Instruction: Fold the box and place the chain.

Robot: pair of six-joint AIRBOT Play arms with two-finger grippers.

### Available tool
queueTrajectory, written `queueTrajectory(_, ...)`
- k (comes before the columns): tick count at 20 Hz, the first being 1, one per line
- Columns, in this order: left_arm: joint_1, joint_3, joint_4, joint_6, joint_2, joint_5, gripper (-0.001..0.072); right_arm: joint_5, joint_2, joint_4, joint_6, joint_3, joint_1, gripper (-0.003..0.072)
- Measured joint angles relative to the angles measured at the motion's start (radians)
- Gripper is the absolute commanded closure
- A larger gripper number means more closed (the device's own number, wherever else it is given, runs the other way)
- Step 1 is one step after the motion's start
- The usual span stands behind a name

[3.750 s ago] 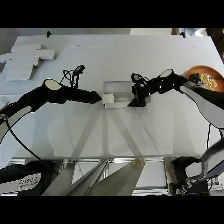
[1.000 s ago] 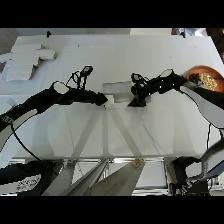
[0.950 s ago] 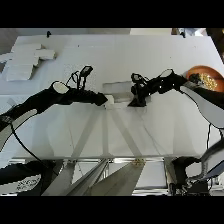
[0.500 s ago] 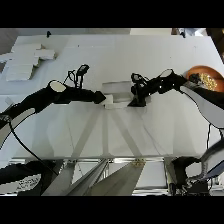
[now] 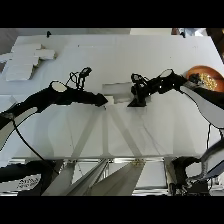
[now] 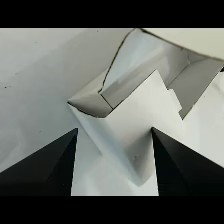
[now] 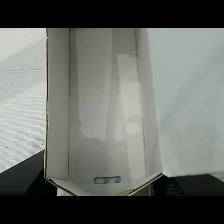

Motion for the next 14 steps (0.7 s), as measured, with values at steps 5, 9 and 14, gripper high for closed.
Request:
queueTrajectory(5, -0.001, 0.000, -0.047, 0.019, -0.013, 0.045, 0.0191, 0.000, 0.000, 0.002, 0.003, 0.000, 0.000, 0.0164)
queueTrajectory(9, 0.000, -0.001, -0.046, 0.026, -0.015, 0.063, 0.0191, 0.000, 0.000, 0.003, 0.003, 0.000, 0.000, 0.0164)
queueTrajectory(14, 0.000, 0.000, -0.023, 0.014, -0.014, 0.060, 0.0204, 0.000, 0.000, 0.002, 0.003, 0.000, 0.000, 0.0164)
